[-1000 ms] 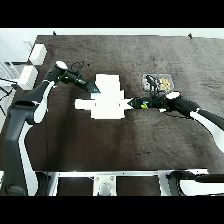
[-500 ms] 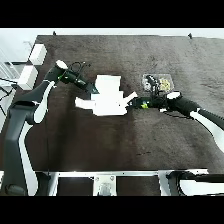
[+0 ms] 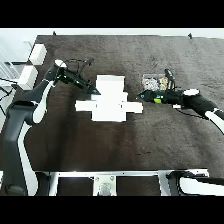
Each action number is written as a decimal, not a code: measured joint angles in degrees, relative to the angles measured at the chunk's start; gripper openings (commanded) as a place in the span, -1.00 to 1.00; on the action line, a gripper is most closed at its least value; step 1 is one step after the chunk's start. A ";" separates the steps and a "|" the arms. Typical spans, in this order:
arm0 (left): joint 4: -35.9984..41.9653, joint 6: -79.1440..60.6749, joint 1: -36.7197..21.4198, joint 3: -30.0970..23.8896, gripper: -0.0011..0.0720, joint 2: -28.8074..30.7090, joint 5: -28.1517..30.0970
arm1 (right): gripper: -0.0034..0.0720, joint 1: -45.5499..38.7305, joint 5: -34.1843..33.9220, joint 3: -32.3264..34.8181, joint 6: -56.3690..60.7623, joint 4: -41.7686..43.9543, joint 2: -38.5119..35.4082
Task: Fold the box and place the chain.
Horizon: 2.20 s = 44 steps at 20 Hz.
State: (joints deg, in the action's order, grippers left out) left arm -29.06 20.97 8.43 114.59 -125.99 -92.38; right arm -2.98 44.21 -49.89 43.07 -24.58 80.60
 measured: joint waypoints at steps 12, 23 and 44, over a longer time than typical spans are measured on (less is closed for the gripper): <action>1.03 -26.80 2.93 -22.45 -0.94 13.51 17.57 | 0.24 -2.32 0.44 0.00 -0.42 0.00 -1.57; 1.64 -33.97 3.65 -29.33 -0.94 14.38 27.85 | 0.27 -2.29 0.42 0.00 -1.68 -0.11 -1.60; 2.49 -37.79 2.69 -31.87 -0.92 14.53 27.47 | 0.27 -2.29 0.39 0.00 -1.97 0.09 -1.60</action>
State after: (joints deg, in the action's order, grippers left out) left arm -26.57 -16.82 11.11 82.72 -111.46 -64.90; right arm -5.28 44.60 -49.89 41.10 -24.49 79.00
